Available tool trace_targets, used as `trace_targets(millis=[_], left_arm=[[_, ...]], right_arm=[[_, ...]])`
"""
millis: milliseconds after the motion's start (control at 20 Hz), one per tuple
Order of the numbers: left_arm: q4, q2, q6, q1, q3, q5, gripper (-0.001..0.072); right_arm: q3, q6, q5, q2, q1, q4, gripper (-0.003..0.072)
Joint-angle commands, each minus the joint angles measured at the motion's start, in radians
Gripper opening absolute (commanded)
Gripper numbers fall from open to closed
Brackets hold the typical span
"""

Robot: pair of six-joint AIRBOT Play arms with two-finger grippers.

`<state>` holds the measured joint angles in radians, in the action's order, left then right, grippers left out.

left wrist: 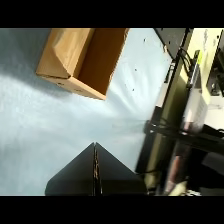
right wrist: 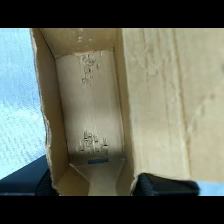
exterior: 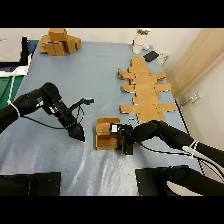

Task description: Fold the box.

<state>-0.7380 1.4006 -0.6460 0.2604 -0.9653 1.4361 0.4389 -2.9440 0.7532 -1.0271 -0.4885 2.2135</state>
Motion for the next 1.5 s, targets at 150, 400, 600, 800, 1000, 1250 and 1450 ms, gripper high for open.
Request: trace_targets(millis=[150, 400, 600, 800, 1000, 1250, 1450], left_arm=[[0.164, -0.124, 0.583, -0.009, 0.243, -0.314, 0.0012], [0.218, -0.409, 0.920, 0.064, 0.477, -0.575, 0.0392], [0.245, -0.383, 0.920, 0.090, 0.545, -0.602, 0.0692], [0.367, -0.334, 0.919, 0.154, 0.542, -0.753, 0.0693], [0.381, -0.280, 0.919, 0.192, 0.531, -0.775, 0.0701], [0.403, -0.243, 0.919, 0.201, 0.482, -0.792, 0.0701], [0.406, -0.223, 0.919, 0.202, 0.480, -0.797, 0.0701]], right_arm=[[0.000, 0.000, 0.000, 0.000, 0.000, 0.000, 0.0564], [0.000, 0.000, 0.000, 0.000, 0.000, 0.000, 0.0563], [0.000, 0.000, 0.000, 0.000, 0.000, 0.000, 0.0563], [0.000, 0.000, 0.000, 0.000, 0.000, 0.000, 0.0563], [0.000, 0.000, 0.000, 0.000, 0.000, 0.000, 0.0563], [0.000, 0.000, 0.000, 0.000, 0.000, 0.000, 0.0563], [0.000, 0.000, 0.000, 0.000, 0.000, 0.000, 0.0563]])
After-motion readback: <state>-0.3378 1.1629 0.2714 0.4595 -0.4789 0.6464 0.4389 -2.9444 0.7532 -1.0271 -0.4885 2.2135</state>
